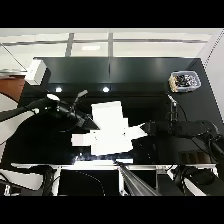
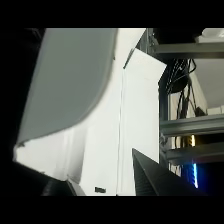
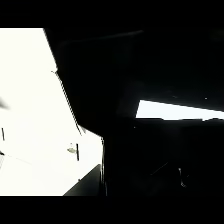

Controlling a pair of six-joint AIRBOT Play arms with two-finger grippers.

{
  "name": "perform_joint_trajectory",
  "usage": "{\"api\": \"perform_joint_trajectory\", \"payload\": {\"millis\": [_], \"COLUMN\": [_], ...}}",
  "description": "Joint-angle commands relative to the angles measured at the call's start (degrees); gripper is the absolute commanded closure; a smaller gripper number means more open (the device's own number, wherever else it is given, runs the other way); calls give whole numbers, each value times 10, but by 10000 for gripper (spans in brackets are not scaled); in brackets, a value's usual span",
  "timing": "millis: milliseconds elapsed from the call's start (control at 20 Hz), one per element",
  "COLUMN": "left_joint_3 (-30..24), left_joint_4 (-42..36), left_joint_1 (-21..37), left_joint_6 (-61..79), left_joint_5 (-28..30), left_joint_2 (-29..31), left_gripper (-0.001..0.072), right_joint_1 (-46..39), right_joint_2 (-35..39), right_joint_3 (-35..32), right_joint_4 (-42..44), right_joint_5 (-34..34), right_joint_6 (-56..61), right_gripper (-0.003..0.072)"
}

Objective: Fold the box and place the chain.

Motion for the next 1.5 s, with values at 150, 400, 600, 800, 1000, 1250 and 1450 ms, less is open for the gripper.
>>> {"api": "perform_joint_trajectory", "payload": {"millis": [150, 400, 600, 800, 1000, 1250, 1450], "left_joint_3": [33, 33, 33, 33, 33, 33, 9], "left_joint_4": [51, 49, 49, 49, 49, 68, 89], "left_joint_1": [-24, -45, -59, -54, -50, -53, -88], "left_joint_6": [6, 2, 1, 1, 13, 19, 73], "left_joint_5": [4, 14, 35, 25, -9, 26, 150], "left_joint_2": [-2, -2, -2, -2, -2, 35, 141], "left_gripper": [328, 328, 455, 561, 679, 685, 686], "right_joint_1": [0, 0, 0, 0, 0, -86, -148], "right_joint_2": [0, 0, 0, 0, 0, 1, 1], "right_joint_3": [0, 0, 0, 0, 0, 57, 128], "right_joint_4": [-14, -15, -15, -15, -15, -133, -297], "right_joint_5": [-2, -2, -2, -2, -3, -127, -171], "right_joint_6": [9, 9, 9, 9, 9, 7, -35], "right_gripper": [662, 662, 662, 662, 399, -14, -14]}}
